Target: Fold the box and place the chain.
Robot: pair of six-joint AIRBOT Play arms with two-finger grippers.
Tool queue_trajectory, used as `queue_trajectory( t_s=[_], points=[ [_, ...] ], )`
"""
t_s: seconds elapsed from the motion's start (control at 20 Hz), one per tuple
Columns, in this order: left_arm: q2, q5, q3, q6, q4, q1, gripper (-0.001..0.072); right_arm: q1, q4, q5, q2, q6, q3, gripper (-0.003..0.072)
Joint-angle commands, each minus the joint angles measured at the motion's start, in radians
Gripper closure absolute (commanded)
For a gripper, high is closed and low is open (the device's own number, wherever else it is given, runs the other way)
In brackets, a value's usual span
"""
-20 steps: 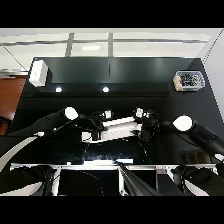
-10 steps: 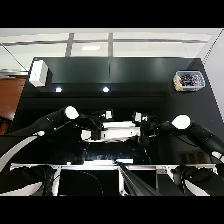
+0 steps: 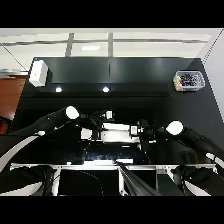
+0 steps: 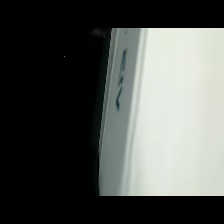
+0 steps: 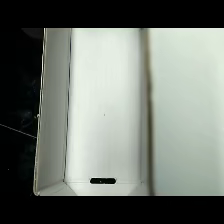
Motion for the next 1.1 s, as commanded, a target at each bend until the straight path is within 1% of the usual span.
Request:
queue_trajectory(
  t_s=[0.0,0.4,0.65,0.75,0.85,1.05],
  points=[
    [-0.002,0.003,0.000,0.000,0.000,0.000,0.0680,0.008,0.001,-0.031,-0.026,-0.038,-0.003,-0.0020],
    [-0.002,0.003,0.000,0.000,0.000,0.000,0.0680,0.008,0.005,-0.032,-0.030,-0.040,-0.003,-0.0020],
    [-0.002,0.001,0.000,0.000,0.000,0.000,0.0680,0.006,0.042,-0.036,-0.030,-0.040,-0.003,-0.0020],
    [-0.002,0.000,0.000,0.000,0.001,0.000,0.0680,-0.014,0.043,-0.052,-0.030,-0.035,-0.003,-0.0020],
    [-0.002,0.000,0.000,0.000,0.001,0.000,0.0680,-0.046,0.042,-0.043,-0.030,-0.036,-0.003,-0.0020],
    [-0.002,0.000,0.000,0.000,0.001,0.000,0.0680,-0.049,0.042,-0.026,-0.030,-0.045,-0.003,-0.0020]
  ],
)
